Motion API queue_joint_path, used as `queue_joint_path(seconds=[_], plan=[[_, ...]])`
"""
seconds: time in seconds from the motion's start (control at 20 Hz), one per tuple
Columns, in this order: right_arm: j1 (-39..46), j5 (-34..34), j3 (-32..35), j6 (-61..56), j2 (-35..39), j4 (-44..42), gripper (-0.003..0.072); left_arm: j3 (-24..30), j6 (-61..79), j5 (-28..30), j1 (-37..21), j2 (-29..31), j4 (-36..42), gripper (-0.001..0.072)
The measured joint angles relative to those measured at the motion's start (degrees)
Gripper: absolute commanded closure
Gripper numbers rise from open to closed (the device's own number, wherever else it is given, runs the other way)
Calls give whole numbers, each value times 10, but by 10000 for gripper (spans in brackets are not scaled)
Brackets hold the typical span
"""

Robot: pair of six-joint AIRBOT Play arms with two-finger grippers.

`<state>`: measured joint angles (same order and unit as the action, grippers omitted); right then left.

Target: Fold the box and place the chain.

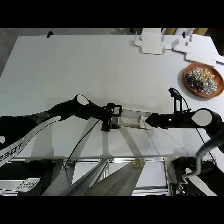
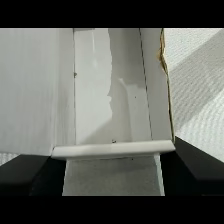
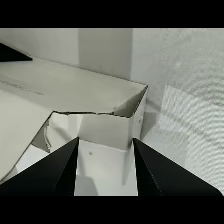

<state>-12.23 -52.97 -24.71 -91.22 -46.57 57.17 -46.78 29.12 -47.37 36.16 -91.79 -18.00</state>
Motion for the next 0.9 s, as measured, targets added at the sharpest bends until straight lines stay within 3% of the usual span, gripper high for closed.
queue_joint_path(seconds=[0.55,0.9], plan=[[-159,2,-87,-205,-106,163,324,0,-2,-1,0,0,0,573],[-185,-12,-104,-309,-155,220,355,0,0,0,0,0,0,573]])
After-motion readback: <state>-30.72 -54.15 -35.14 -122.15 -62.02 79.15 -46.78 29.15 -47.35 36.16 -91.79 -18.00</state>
